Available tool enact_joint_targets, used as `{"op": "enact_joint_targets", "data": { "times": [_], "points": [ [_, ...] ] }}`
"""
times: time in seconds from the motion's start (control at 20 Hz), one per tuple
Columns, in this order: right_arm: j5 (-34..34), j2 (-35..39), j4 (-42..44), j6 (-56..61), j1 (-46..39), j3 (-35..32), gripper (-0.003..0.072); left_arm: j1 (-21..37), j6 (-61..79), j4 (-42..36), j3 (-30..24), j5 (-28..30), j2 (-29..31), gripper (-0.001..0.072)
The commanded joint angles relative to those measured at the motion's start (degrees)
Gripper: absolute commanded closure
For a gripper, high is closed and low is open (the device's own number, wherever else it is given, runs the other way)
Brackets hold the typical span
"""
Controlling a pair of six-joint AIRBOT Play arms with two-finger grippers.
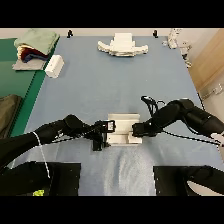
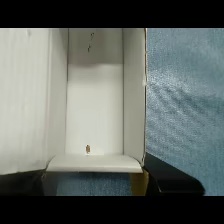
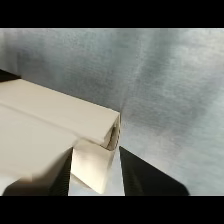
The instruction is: Fold the box.
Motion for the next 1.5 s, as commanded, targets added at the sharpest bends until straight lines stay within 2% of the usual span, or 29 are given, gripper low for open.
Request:
{"op": "enact_joint_targets", "data": {
  "times": [0.0, 0.2, 0.6, 0.7, 0.75, 0.8, 0.9, 1.05, 1.1, 1.15, 1.2, 1.45],
  "points": [
    [-0.5, -3.8, -9.6, 12.2, 6.3, 3.5, 0.0226, 0.0, 0.0, 0.0, 0.1, 0.0, 0.0, 0.027],
    [-3.8, -8.4, -19.8, 25.2, 11.6, 7.5, 0.0227, 0.0, 0.0, 0.0, 0.1, 0.0, 0.0, 0.027],
    [-4.7, -13.6, -22.8, 36.0, 16.1, 8.6, 0.0258, 0.0, 0.0, 0.0, 0.1, 0.0, 0.0, 0.027],
    [-4.6, -13.7, -23.0, 36.2, 16.1, 8.6, 0.0459, 0.0, 0.0, 0.0, 0.1, 0.0, 0.0, 0.027],
    [-4.5, -13.7, -22.9, 36.1, 16.1, 8.6, 0.0598, 0.0, 0.0, 0.0, 0.1, 0.0, 0.0, 0.027],
    [-4.5, -13.7, -22.9, 36.1, 16.1, 8.6, 0.0654, 0.0, 0.0, 0.0, 0.1, 0.0, 0.0, 0.027],
    [-4.4, -13.7, -22.9, 36.2, 16.1, 8.6, 0.0685, 0.0, 0.0, 0.0, 0.1, 0.0, 0.0, 0.027],
    [-4.5, -13.7, -22.9, 36.1, 16.2, 8.6, 0.0686, 0.0, 0.0, 0.0, 0.1, 0.0, 0.0, 0.027],
    [-4.7, -13.7, -22.9, 36.1, 16.2, 8.7, 0.0642, 0.0, 0.0, 0.0, 0.1, 0.0, 0.0, 0.027],
    [-4.8, -13.6, -22.7, 36.1, 16.2, 8.7, 0.0428, 0.0, 0.0, 0.0, 0.1, 0.0, 0.0, 0.027],
    [-5.1, -13.5, -22.7, 36.1, 16.2, 8.6, 0.0316, 0.0, 0.0, 0.0, 0.1, 0.0, 0.0, 0.027],
    [-5.3, -13.4, -22.9, 36.2, 16.2, 8.6, 0.0327, 0.0, 0.0, 0.0, 0.1, 0.0, 0.0, 0.027]
  ]
}}
